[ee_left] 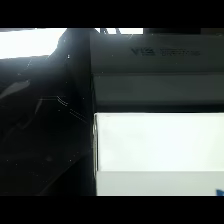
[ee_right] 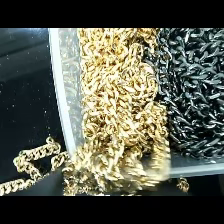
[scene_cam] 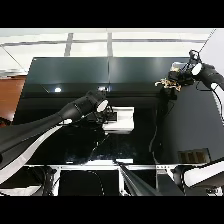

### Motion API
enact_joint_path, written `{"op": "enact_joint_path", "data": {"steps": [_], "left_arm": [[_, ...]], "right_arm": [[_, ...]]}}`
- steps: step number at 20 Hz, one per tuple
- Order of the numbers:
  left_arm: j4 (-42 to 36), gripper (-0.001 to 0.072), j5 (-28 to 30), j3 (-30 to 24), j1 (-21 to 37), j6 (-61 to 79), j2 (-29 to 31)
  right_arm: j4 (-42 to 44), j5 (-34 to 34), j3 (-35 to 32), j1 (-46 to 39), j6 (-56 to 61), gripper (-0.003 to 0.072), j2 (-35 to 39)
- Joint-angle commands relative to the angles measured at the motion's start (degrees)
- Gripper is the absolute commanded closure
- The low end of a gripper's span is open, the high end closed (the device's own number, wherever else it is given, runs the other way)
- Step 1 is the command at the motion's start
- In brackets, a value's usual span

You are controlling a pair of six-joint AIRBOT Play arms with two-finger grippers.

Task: Fold the box and place the chain.

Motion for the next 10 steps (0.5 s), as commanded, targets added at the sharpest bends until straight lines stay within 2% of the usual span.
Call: {"op": "enact_joint_path", "data": {"steps": [1, 2, 7, 10], "left_arm": [[0.00, 0.0682, 0.00, 0.04, 0.04, -0.02, 0.02], [0.00, 0.0682, 0.00, 0.04, 0.04, 0.00, 0.02], [0.00, 0.0682, 0.02, 0.04, 0.04, -0.02, 0.02], [0.00, 0.0682, 0.02, 0.04, 0.04, 0.00, 0.02]], "right_arm": [[0.07, 0.11, 0.04, 0.04, 1.25, 0.0525, -0.17], [0.09, 0.83, 0.04, 0.04, 1.27, 0.0679, -0.15], [0.07, 7.13, 0.04, 0.04, 0.28, 0.0674, 1.90], [0.24, 11.04, 0.04, 0.04, -4.39, 0.0674, 7.65]]}}
